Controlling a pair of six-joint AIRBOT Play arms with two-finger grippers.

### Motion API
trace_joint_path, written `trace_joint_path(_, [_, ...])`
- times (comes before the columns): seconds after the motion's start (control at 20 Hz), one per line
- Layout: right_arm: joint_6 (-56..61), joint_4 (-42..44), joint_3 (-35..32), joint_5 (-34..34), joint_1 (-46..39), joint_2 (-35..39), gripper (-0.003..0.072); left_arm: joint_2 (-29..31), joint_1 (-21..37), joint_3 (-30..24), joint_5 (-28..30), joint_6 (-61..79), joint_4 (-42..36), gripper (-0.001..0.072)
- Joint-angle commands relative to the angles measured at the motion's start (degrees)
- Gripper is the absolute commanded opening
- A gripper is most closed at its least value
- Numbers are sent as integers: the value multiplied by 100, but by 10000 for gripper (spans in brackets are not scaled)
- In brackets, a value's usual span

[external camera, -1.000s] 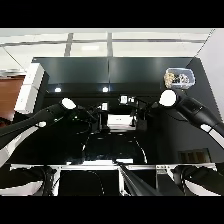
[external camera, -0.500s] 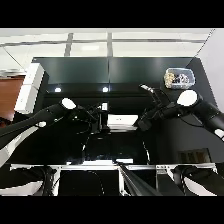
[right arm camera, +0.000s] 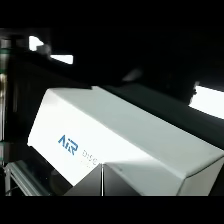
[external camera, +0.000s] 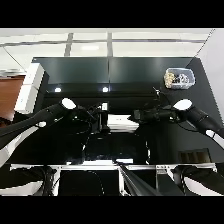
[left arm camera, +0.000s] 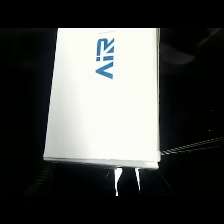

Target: Fold the box and place the chain.

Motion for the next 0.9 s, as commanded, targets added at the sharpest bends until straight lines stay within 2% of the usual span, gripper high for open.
trace_joint_path(0.0, [544, -785, -48, -321, 146, -83, 27, -4, 4, 7, 15, -2, -4, 462])
trace_joint_path(0.3, [549, -885, -20, -428, 297, -76, 27, -4, 2, 7, 9, -2, -50, 463])
trace_joint_path(0.5, [439, -1005, 599, 741, 46, 254, 27, -4, 2, 7, -11, -4, -52, 462])
trace_joint_path(0.6, [446, -1484, 1161, 1657, -275, 610, 27, 0, 11, 9, 2, -4, -44, 463])
trace_joint_path(0.7, [610, -2306, 1554, 2315, -662, 999, 27, 24, 31, 50, 13, -4, -39, 477])
trace_joint_path(0.75, [785, -2706, 1628, 2498, -866, 1200, 27, 81, 44, 74, 59, -7, -13, 618])
trace_joint_path(0.8, [931, -3088, 1635, 2662, -1091, 1421, 27, 181, 46, 90, 79, -35, 4, 714])
trace_joint_path(0.85, [1032, -3453, 1635, 2835, -1285, 1600, 27, 315, 66, 92, 76, -142, 105, 714])
